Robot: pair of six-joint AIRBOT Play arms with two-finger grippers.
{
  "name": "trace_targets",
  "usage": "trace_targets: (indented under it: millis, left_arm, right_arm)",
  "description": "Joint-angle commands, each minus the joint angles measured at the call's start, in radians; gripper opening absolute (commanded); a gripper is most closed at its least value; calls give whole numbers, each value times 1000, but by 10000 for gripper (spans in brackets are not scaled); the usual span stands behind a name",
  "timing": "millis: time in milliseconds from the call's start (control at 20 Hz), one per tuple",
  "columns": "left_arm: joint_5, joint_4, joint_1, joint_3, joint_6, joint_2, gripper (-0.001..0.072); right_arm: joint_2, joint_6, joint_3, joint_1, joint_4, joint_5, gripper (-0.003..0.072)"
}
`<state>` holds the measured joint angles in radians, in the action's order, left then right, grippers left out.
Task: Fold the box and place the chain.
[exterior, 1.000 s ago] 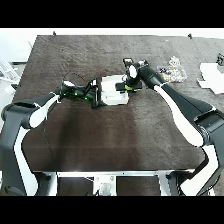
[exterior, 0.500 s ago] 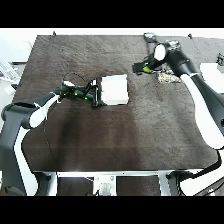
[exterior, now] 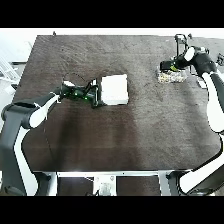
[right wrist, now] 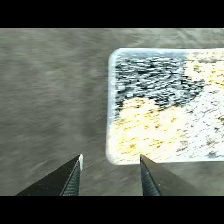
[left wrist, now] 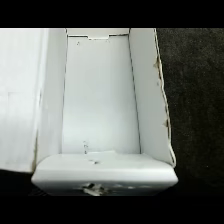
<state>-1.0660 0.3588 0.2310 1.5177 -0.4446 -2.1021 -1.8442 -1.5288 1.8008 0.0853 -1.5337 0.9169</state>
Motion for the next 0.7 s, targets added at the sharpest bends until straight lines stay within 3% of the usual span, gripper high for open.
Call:
trace_targets:
  millis: [0, 500, 600, 650]
  left_arm:
    - [0, 0, 0, 0, 0, 1, 303]
    - [3, 1, 0, 0, 0, 1, 302]
    - [2, 1, 0, 0, 0, 1, 302]
    - [3, 1, 0, 0, 0, 1, 302]
  right_arm:
    - [-72, 49, 9, 65, 26, -47, 435]
    - [-164, 75, 13, 71, 129, -117, 403]
    - [-168, 75, 13, 71, 137, -116, 327]
    - [-168, 75, 14, 70, 136, -116, 252]
